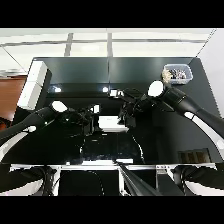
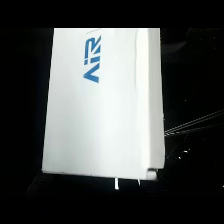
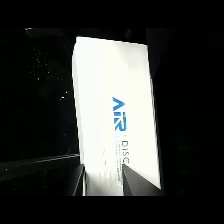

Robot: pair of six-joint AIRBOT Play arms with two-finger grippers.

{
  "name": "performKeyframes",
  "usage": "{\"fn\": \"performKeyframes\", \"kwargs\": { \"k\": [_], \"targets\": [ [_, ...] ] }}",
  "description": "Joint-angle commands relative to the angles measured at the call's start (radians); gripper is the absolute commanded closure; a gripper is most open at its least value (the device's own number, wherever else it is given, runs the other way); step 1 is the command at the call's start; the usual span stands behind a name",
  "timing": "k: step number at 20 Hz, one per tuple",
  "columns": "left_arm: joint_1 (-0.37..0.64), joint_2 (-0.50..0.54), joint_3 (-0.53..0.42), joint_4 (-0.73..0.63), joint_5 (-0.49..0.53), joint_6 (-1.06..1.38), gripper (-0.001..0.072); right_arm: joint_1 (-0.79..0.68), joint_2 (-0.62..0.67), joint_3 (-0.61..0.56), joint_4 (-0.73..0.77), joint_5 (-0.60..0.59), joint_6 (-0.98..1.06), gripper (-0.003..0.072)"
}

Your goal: Fold the box and place the chain.

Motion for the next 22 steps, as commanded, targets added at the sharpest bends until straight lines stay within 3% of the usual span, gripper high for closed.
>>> {"fn": "performKeyframes", "kwargs": {
  "k": [1, 22],
  "targets": [
    [-0.001, -0.001, 0.001, 0.000, 0.000, 0.000, 0.0248, 0.000, 0.001, 0.001, 0.001, 0.002, 0.019, 0.0444],
    [-0.001, -0.001, 0.001, 0.000, 0.000, 0.000, 0.0248, -0.002, 0.008, 0.003, -0.004, -0.036, 0.023, 0.0446]
  ]
}}
